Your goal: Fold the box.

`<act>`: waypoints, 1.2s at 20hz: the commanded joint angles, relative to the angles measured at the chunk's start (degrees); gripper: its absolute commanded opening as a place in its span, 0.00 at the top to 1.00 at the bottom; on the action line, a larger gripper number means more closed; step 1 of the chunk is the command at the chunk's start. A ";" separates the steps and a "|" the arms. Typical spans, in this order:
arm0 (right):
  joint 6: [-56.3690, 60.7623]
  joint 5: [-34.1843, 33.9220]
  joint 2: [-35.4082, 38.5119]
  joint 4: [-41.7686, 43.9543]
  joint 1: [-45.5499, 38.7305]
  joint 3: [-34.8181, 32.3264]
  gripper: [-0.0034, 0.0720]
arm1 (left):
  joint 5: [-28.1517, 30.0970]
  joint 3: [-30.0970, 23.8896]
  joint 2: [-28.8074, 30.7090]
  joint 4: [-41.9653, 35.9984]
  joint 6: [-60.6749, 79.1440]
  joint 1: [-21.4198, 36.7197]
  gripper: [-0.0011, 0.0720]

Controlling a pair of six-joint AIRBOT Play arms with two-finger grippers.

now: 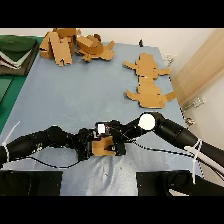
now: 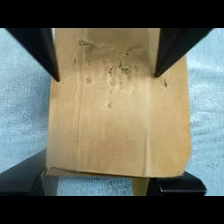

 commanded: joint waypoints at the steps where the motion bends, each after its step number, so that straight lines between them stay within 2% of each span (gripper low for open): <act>1: -0.66 1.40 0.57 -0.11 0.07 -0.92 0.25 | -0.02 0.00 0.02 0.02 0.00 0.02 0.35; 10: -8.52 -2.08 -1.16 0.33 0.07 -1.55 0.25 | 0.68 0.00 0.02 0.02 0.02 0.04 0.35; 17: -8.15 -4.50 -3.76 3.93 0.07 -1.55 0.25 | 0.68 -0.02 0.02 0.02 0.00 0.04 0.35; 20: -6.29 -8.81 -3.78 2.84 0.04 -1.55 0.26 | 0.70 -0.02 0.02 0.02 0.00 0.00 0.35; 21: -6.25 -9.79 -3.76 2.82 0.04 -1.55 0.27 | 0.68 -0.02 0.02 0.02 0.00 0.00 0.35; 23: -6.23 -9.62 -3.76 2.78 0.04 -1.55 0.45 | 0.66 -0.02 0.02 0.02 0.00 0.00 0.35; 24: -6.05 -8.96 -3.67 2.78 0.07 -1.55 0.47 | 0.63 -0.02 0.02 0.02 0.00 0.00 0.35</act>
